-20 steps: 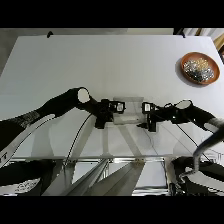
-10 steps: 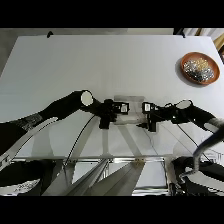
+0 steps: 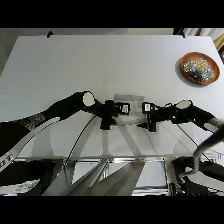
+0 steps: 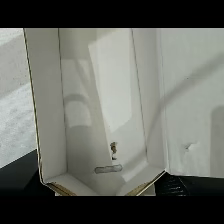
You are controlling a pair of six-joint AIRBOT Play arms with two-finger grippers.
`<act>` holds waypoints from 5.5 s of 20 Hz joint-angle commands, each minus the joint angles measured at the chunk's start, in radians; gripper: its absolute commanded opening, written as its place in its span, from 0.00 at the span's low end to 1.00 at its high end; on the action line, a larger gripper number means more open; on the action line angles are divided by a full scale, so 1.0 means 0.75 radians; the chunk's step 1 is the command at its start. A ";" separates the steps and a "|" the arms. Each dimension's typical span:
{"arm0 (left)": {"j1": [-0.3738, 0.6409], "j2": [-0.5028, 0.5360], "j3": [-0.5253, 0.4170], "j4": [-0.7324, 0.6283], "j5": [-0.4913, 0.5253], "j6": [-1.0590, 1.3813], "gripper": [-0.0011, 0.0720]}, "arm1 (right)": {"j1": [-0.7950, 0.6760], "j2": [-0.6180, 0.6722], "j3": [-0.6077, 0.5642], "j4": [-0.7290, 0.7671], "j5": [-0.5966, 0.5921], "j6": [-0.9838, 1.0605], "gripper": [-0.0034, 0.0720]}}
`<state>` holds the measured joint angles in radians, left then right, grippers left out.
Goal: Fold the box and place the chain.
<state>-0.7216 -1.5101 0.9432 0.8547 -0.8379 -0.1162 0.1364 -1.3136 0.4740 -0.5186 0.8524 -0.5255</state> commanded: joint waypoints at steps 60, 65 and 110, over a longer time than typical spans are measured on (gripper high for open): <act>0.640 0.262 -0.369 -0.119 -0.231 -1.247 0.02 | -0.001 0.001 0.001 0.000 0.001 0.001 0.67; 0.545 0.238 -0.369 -0.186 -0.202 -1.247 0.02 | -0.001 0.000 0.001 0.000 0.001 0.001 0.67; 0.110 0.196 -0.093 0.034 0.020 -1.867 0.62 | -0.001 0.001 0.001 0.000 0.001 0.001 0.67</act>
<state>-0.6155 -1.3445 0.8268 0.7864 -0.8074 -1.3842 0.1368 -1.3136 0.4740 -0.5190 0.8528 -0.5247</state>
